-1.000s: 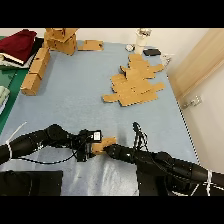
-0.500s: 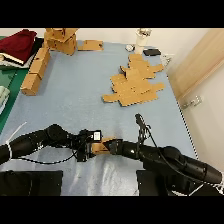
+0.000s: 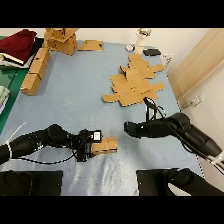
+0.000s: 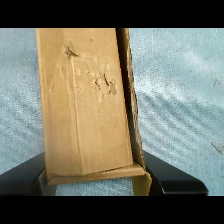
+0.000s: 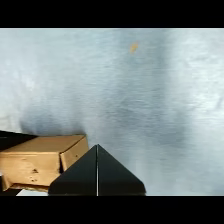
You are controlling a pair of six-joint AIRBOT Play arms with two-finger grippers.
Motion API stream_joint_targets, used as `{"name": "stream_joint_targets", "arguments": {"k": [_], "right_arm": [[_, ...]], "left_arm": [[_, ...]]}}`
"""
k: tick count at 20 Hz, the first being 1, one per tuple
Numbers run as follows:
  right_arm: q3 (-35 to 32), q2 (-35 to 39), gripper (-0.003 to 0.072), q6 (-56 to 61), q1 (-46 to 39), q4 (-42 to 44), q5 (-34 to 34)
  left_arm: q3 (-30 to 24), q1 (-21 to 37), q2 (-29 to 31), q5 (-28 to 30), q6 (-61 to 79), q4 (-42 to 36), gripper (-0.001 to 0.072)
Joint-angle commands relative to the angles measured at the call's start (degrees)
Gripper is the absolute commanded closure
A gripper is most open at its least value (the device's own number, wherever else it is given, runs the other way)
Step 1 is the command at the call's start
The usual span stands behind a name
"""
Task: Fold the box.
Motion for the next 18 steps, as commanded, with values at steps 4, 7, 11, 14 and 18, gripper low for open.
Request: {"name": "stream_joint_targets", "arguments": {"k": [4,7,11,14,18], "right_arm": [[3.96,-5.75,0.0681,-0.7,-3.02,0.87,-6.6],[3.96,-5.75,0.0681,-0.68,-3.02,0.83,-6.56],[3.96,-5.75,0.0681,-0.66,-3.02,0.81,-6.08],[3.96,-5.75,0.0681,-0.66,-3.04,0.81,-6.08],[3.96,-5.75,0.0681,-0.66,-3.02,0.81,-5.92]], "left_arm": [[0.04,0.0,0.02,0.13,0.0,0.0,0.0096],[0.07,0.0,0.02,0.35,0.0,0.0,0.0096],[0.11,0.02,0.02,0.31,-0.13,-2.19,0.0096],[1.05,0.17,0.04,0.44,-4.2,-2.71,0.0096],[2.27,0.48,0.02,0.46,-10.84,-2.51,0.0097]]}}
